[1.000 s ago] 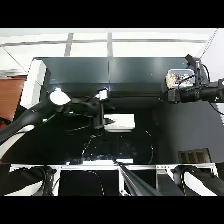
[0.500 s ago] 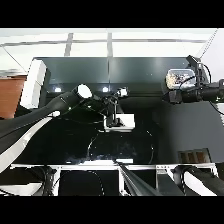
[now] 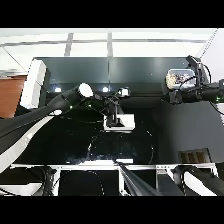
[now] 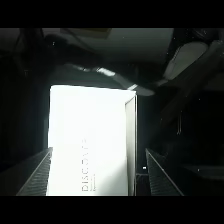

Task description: Fold the box and place the chain.

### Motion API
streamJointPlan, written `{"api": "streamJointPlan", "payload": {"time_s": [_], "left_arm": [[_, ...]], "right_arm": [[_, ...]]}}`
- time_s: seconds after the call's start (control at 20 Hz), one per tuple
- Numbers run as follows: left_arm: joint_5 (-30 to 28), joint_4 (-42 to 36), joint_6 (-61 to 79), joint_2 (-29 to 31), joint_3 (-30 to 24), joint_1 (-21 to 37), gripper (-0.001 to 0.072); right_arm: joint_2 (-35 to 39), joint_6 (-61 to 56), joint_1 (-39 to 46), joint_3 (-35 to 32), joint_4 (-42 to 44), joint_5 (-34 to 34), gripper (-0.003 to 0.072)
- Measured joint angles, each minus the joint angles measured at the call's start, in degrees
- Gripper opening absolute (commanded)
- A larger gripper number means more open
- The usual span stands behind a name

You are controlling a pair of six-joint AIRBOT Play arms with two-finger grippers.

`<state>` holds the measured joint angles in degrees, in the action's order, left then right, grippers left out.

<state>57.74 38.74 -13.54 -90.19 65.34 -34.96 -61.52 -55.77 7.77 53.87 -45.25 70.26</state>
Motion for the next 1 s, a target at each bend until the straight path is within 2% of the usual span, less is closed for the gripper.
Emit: {"api": "streamJointPlan", "payload": {"time_s": [0.3, 1.0], "left_arm": [[0.4, 5.4, -3.8, 0.4, 1.4, 0.0, 0.0710], [4.3, 9.9, -4.9, 0.5, 1.6, -0.4, 0.0710]], "right_arm": [[0.0, 0.1, 0.0, 0.0, 0.0, 0.0, 0.0017], [0.0, 0.1, 0.0, -2.4, 0.0, -0.3, 0.0017]]}}
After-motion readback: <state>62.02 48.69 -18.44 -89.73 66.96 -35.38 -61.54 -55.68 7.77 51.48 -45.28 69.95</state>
